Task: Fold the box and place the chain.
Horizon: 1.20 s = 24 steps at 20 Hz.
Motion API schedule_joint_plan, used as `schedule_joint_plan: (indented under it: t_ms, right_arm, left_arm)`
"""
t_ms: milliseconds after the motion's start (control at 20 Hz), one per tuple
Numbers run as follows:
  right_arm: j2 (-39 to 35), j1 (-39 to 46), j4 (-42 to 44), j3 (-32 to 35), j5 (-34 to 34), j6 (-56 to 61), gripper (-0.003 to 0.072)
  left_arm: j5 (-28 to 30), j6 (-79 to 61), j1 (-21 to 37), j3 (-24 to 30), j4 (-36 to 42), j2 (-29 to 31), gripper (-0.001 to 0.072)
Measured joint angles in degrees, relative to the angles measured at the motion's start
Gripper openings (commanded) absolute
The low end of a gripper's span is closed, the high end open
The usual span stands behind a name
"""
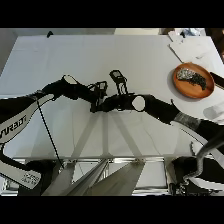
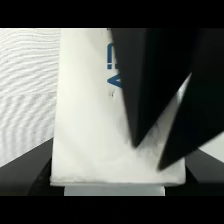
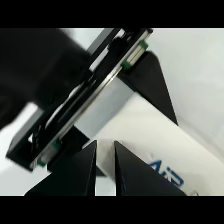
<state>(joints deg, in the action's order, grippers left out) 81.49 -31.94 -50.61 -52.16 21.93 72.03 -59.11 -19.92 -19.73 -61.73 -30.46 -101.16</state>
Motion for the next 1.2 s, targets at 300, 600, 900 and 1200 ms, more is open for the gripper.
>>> schedule_joint_plan:
  t_ms: [300, 600, 900, 1200]
  right_arm:
    - [-5.4, 0.9, -3.5, 0.0, -2.2, 0.0, 0.001]
    - [-9.4, 4.6, -3.4, 4.1, -1.2, 0.0, 0.0008]
    - [-6.7, 6.2, -0.9, 8.0, -1.6, 0.0, 0.0008]
    - [-4.7, 6.0, 1.3, 11.0, -4.4, 0.0, 0.0008]
  left_arm:
    - [0.3, 0.0, 0.0, 0.0, 0.1, 0.0, 0.0276]
    - [0.2, -0.2, 0.0, 0.0, 0.0, 0.0, 0.0276]
    - [0.2, -0.2, 0.0, 0.0, 0.0, 0.0, 0.0276]
    - [0.2, -0.1, 0.0, 0.0, 0.0, 0.0, 0.0276]
